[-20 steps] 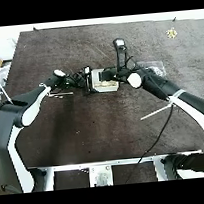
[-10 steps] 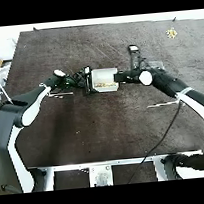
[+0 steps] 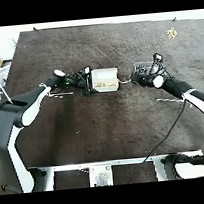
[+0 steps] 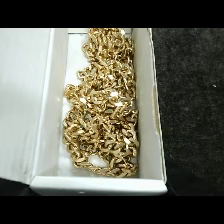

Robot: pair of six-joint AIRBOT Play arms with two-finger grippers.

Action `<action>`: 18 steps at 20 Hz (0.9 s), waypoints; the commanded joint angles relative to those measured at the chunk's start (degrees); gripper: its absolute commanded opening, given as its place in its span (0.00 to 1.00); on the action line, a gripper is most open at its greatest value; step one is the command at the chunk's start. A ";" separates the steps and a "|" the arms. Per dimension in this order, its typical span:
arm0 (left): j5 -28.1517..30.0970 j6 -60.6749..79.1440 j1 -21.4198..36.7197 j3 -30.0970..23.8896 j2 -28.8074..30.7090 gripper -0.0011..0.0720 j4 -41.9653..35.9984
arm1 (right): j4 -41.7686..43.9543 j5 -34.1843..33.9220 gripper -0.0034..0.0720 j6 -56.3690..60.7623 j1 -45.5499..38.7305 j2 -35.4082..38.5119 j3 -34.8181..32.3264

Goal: Fold the box and place the chain.

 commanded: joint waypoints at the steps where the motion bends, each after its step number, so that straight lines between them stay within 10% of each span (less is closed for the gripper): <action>1: 0.00 0.00 0.00 0.00 0.00 0.38 0.02 | 4.02 -3.19 0.52 0.39 -0.79 -5.60 1.86; 7: 0.02 0.00 0.00 0.00 0.00 0.38 0.02 | 6.56 -8.92 0.46 0.42 0.92 -7.54 3.34; 10: 0.00 0.00 0.00 0.00 0.00 0.38 0.02 | 6.82 -8.37 0.05 0.44 2.25 -7.23 4.04; 18: 0.00 0.00 0.00 0.00 0.00 0.38 0.02 | 5.79 -0.33 0.05 -11.08 8.35 14.36 4.17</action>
